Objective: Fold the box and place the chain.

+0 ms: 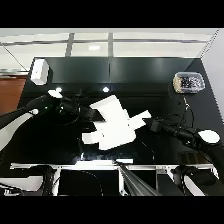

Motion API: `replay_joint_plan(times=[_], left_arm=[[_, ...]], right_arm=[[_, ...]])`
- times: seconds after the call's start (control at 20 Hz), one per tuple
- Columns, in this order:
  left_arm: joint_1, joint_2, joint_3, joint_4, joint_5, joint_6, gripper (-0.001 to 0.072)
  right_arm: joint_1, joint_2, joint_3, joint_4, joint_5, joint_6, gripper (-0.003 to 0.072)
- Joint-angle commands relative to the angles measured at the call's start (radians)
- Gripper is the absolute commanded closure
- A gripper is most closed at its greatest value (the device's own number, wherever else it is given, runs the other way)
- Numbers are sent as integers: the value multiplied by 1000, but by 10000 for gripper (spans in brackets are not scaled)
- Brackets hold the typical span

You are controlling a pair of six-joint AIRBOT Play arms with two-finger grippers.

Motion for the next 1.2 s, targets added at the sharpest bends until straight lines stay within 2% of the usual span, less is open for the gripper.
replay_joint_plan(times=[0.0, 0.05, 0.2, 0.3, 0.45, 0.5, 0.55, 0.6, 0.7, 0.75, 0.8, 0.85, 1.05, 1.15], left_arm=[[2, -41, 11, -57, -98, 158, 20], [2, -41, 12, -67, -116, 210, 26], [1, -41, 12, -64, -137, 277, 234], [-4, -41, 12, -63, -156, 277, 322], [-26, -41, 14, -32, -155, 280, 322], [-31, -41, 16, -16, -158, 280, 386], [-32, -41, 16, 0, -161, 281, 510], [-32, -41, 16, 19, -164, 286, 597], [-30, -41, 16, 47, -163, 305, 681], [-31, -40, 20, 66, -165, 326, 682], [-34, -37, 26, 91, -166, 332, 682], [-38, -26, 30, 111, -164, 332, 683], [-48, 101, 29, 167, -138, 334, 687], [-89, 212, 11, 190, -39, 393, 687]], right_arm=[[3, 0, -1, -2, 1, 0, 680], [3, 0, -1, -2, 3, 0, 680], [3, 0, -1, -2, 3, 0, 680], [3, 0, -1, -4, 8, 0, 679], [3, 0, -1, -10, 14, 0, 680], [3, 0, -1, -10, 13, 0, 679], [3, 0, -1, -10, 13, 0, 679], [3, 0, 0, -14, 9, 0, 679], [3, 0, 0, -49, -6, 0, 673], [2, 0, 2, -69, -10, 0, 607], [0, 0, 13, -73, -2, 0, 189], [-10, 0, 35, -92, 18, -1, -5], [-73, 0, 230, -490, 137, -1, -4], [-74, 0, 306, -644, 201, -17, 2]])
